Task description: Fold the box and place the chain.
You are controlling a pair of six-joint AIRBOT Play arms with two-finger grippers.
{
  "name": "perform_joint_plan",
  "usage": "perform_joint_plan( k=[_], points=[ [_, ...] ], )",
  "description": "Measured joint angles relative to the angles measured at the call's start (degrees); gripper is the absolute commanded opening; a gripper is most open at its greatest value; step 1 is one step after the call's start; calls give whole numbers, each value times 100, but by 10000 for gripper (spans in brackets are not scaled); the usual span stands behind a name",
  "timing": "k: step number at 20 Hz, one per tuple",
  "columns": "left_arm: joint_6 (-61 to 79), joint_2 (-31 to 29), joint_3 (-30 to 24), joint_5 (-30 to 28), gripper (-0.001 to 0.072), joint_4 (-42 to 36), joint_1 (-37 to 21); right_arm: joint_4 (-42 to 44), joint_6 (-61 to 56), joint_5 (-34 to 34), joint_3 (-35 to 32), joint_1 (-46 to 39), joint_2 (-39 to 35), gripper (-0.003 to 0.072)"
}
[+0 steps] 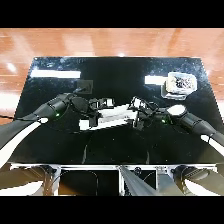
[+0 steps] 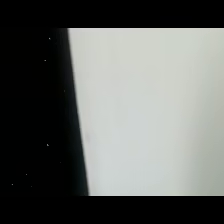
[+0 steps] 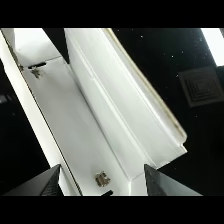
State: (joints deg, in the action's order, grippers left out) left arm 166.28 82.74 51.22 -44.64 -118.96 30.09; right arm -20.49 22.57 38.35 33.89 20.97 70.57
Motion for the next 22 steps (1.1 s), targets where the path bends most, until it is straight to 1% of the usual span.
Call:
perform_joint_plan(
  k=[4,12,18,22],
  points=[
    [2,0,0,-20,20,2,0,-184,-103,26,33,-4,11,631],
    [4,0,0,-22,20,2,0,-553,-424,94,44,-155,-317,631],
    [4,0,4,-28,20,2,0,-551,-20,151,76,-188,-238,630],
    [4,2,11,-35,20,2,0,-485,181,223,258,-195,-50,630]
  ],
)
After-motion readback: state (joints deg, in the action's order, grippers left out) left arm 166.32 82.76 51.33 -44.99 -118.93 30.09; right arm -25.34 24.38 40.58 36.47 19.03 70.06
